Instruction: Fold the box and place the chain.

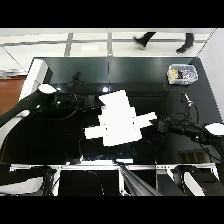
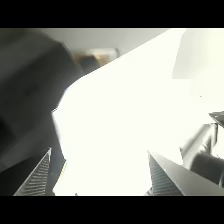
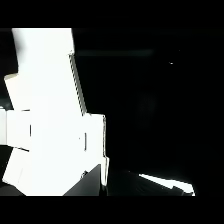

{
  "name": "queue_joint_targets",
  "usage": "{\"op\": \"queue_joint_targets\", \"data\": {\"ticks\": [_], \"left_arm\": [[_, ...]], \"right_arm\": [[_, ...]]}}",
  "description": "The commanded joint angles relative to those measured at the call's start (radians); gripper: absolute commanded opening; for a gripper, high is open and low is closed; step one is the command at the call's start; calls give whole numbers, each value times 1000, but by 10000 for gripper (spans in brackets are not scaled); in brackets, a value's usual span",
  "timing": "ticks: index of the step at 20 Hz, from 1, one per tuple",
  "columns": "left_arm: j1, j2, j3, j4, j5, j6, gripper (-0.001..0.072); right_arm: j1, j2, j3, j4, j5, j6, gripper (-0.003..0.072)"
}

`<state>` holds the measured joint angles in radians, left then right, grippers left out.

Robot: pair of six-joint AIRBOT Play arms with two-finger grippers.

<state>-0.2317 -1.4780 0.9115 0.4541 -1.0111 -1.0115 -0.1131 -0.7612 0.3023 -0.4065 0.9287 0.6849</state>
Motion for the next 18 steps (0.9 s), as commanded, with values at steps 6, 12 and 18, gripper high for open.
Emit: {"op": "queue_joint_targets", "data": {"ticks": [6,12,18], "left_arm": [[-16,-208,133,-29,-319,111,710],[-80,-293,237,50,-475,245,605],[-92,-397,345,92,-562,245,330]], "right_arm": [[18,3,-6,14,-16,0,11],[18,3,-6,13,-16,0,11],[18,3,-6,13,-16,0,11]]}}
